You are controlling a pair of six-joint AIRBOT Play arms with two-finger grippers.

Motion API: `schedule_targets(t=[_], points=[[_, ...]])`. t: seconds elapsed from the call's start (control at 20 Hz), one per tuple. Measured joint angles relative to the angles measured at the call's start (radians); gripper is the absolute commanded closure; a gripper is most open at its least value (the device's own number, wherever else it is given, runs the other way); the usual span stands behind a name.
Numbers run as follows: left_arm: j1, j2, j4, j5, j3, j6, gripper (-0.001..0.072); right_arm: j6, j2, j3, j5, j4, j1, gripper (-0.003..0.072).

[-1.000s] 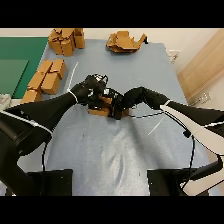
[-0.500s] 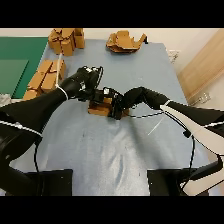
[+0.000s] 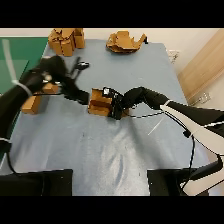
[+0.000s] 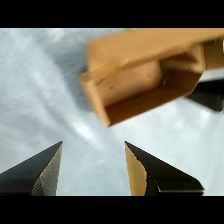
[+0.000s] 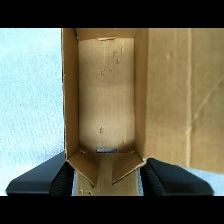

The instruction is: Fold the box.

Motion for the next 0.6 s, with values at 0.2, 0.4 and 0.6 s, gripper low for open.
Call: schedule_targets(t=[0.2, 0.4, 0.6], points=[[0.343, -0.003, -0.388, -0.143, -0.046, 0.448, 0.0141, 0.0, 0.0, 0.0, 0.0, 0.0, 0.0, 0.0423], [0.547, -0.142, -0.601, -0.3, -0.014, 0.776, 0.0138, -0.03, 0.0, 0.0, -0.006, 0.002, 0.0, 0.0423], [0.529, -0.196, -0.607, -0.31, -0.002, 1.065, 0.0118, -0.067, 0.0, 0.0, -0.038, 0.009, 0.0, 0.0423]])
